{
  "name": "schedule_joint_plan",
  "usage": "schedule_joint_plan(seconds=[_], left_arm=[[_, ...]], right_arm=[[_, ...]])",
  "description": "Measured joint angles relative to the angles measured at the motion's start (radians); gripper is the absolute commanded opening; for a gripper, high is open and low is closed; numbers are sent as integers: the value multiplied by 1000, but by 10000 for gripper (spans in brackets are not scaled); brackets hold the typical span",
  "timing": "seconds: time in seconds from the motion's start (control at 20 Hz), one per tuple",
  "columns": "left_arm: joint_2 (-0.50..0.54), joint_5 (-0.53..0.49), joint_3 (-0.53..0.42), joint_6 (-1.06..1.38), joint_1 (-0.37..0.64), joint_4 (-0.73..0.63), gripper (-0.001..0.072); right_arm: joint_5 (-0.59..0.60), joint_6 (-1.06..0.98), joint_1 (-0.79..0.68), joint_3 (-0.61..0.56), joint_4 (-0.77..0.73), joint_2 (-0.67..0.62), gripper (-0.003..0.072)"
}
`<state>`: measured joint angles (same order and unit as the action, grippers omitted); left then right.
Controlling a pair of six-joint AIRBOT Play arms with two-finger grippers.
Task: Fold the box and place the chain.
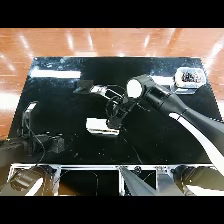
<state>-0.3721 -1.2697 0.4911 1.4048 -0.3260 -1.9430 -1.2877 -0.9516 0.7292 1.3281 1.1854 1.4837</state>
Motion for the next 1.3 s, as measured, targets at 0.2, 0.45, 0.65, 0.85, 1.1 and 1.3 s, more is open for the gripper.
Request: schedule_joint_plan(seconds=[0.2,0.45,0.65,0.85,1.1,1.3], left_arm=[[-70,28,0,0,0,0,494],[-101,51,0,2,0,0,494],[-107,68,0,2,0,0,494],[-108,73,0,2,0,1,494],[-108,74,0,2,0,1,494],[-108,74,0,2,0,1,494]], right_arm=[[39,30,9,0,14,4,479],[41,43,23,0,39,26,474],[42,47,39,0,47,34,473],[39,45,50,0,56,36,473],[35,35,61,0,86,36,473],[33,32,64,0,93,36,472]])
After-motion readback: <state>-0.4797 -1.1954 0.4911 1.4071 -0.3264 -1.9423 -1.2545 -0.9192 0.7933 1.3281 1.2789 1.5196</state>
